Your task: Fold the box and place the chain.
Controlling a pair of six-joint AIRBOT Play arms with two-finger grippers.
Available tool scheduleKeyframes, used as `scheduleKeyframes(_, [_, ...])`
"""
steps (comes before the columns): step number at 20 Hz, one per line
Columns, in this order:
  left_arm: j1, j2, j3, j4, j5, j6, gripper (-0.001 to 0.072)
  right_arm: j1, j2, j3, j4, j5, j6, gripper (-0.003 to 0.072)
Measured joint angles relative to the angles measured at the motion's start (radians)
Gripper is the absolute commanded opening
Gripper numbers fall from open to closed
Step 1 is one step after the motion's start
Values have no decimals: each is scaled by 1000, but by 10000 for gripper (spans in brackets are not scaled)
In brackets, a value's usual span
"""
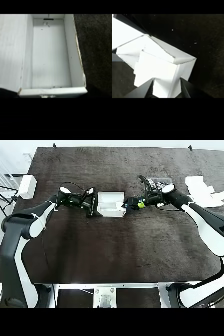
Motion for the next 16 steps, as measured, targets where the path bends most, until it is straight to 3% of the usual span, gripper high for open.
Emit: scheduleKeyframes(16, [0, 0, 0, 0, 0, 0, 527, 126, -26, 99, -332, -95, 343, 402])
